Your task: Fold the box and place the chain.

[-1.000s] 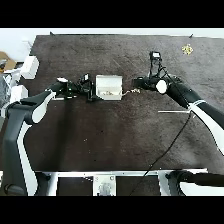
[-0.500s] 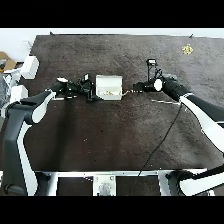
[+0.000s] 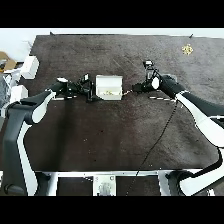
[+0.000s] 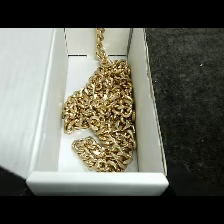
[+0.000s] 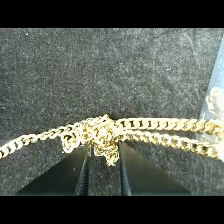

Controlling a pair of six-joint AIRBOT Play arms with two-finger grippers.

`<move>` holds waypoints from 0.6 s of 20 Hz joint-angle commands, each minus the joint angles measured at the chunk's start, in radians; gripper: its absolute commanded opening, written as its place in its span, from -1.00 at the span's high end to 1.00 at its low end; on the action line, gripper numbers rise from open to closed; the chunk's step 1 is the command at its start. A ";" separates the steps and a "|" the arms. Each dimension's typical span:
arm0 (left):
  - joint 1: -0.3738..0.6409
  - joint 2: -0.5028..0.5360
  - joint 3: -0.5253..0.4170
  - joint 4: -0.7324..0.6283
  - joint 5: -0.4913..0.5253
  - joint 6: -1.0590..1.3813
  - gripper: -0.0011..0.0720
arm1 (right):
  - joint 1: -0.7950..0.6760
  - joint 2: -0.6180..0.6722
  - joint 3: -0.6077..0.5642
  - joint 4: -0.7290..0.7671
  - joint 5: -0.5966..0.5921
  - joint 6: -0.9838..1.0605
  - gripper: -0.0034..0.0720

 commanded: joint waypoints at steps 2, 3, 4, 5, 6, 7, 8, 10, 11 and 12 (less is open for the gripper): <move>0.000 0.001 0.000 -0.002 0.000 0.000 0.66 | 0.002 -0.005 0.002 0.023 -0.013 -0.002 0.76; 0.000 0.000 0.000 -0.002 0.000 0.000 0.67 | 0.002 -0.004 0.002 0.023 -0.009 -0.002 0.90; 0.000 0.001 0.000 -0.002 0.000 0.000 0.67 | 0.002 -0.002 0.002 0.023 -0.002 -0.002 0.91; 0.000 0.001 0.000 -0.002 0.000 0.000 0.66 | 0.002 0.006 0.002 0.023 0.008 -0.002 0.91; 0.000 0.001 0.000 -0.002 0.000 0.000 0.67 | 0.002 0.020 0.002 0.023 0.017 -0.002 0.91; 0.000 0.001 0.000 -0.002 0.001 0.000 0.67 | 0.003 0.041 0.002 0.024 0.021 -0.002 0.91; 0.000 0.001 0.000 -0.002 0.000 0.000 0.66 | 0.004 0.068 0.002 0.023 0.025 -0.002 0.91; 0.000 0.001 0.000 -0.002 0.000 0.000 0.67 | 0.004 0.151 0.002 0.028 0.024 -0.002 0.91; 0.000 0.001 0.000 -0.002 0.000 0.000 0.67 | 0.004 0.201 0.002 0.031 0.014 -0.002 0.91; 0.000 0.001 0.000 -0.002 0.000 0.000 0.66 | 0.005 0.253 0.002 0.041 0.008 0.001 0.91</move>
